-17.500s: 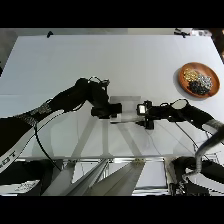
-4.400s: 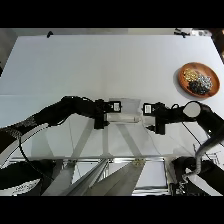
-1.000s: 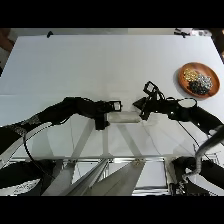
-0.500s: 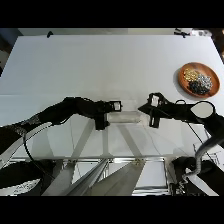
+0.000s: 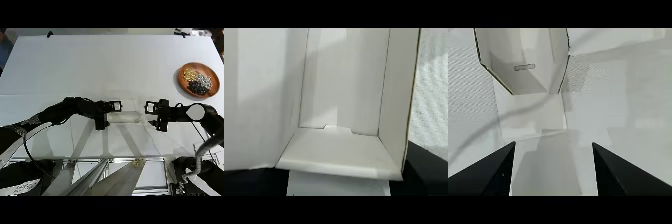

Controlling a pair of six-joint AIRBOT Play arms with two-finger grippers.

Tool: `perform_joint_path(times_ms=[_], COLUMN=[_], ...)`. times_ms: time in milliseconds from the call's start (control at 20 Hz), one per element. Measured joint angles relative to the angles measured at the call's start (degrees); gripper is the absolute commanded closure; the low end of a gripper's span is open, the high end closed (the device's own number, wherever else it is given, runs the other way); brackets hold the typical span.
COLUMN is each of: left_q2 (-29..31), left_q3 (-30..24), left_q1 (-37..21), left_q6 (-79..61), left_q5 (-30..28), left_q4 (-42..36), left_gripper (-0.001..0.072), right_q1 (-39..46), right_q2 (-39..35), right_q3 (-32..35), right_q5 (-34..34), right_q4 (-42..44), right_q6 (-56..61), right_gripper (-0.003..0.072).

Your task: Fold the box and place the chain.

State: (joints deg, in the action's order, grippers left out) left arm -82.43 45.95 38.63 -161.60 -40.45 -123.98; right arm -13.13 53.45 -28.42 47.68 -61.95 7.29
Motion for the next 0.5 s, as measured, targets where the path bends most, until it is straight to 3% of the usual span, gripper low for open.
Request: perform_joint_path(times_ms=[500], left_q2=[0.0], left_q3=[0.0], left_q1=[0.0], left_q6=[0.0], left_q5=[0.02], left_q4=[0.0], left_gripper=[0.0314], right_q1=[0.0], right_q2=[8.79], right_q3=[0.0], right_q5=[-1.64], right_q4=[11.17], right_q6=[-10.12], right_gripper=[0.0272])
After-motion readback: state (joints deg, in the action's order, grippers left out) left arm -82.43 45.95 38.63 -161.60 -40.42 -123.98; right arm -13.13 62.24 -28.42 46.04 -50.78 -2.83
